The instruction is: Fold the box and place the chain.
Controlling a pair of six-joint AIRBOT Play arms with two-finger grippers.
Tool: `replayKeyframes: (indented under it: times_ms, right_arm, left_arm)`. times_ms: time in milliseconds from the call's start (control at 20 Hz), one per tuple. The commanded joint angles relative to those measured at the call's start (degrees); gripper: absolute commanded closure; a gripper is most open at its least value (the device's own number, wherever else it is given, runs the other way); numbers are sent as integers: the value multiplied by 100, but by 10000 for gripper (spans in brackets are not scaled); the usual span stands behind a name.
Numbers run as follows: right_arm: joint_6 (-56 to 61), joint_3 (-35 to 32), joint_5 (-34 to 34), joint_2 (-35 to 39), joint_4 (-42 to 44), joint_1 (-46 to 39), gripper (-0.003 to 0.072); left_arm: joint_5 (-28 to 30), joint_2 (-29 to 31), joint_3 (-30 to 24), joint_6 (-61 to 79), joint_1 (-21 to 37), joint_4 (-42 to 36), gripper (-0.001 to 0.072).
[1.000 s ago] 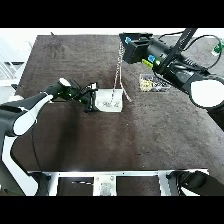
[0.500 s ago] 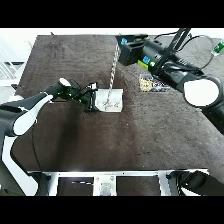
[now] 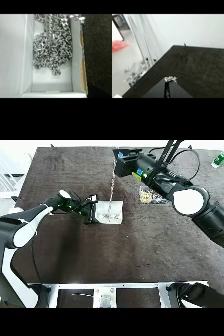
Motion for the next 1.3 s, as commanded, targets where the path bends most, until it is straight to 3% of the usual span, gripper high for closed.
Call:
replayKeyframes:
  times_ms: [0, 450, 650, 950, 1250]
  right_arm:
    - [-146, 162, -223, -15, -146, -9, 678]
    - [-142, 61, -122, -42, -144, -256, 678]
    - [98, -470, 356, -42, -133, -251, 677]
    - [313, -1469, 352, -597, -116, -247, 678]
    - [304, -1858, 354, -990, 66, -240, 678]
  left_arm:
    - [2, 0, 4, 0, 0, 0, 244]
    - [2, 0, 4, 0, 0, 0, 244]
    - [2, 0, 4, 2, 0, 0, 245]
    - [2, 0, 4, 2, 0, 0, 244]
    - [4, 0, 4, 2, 0, 0, 244]
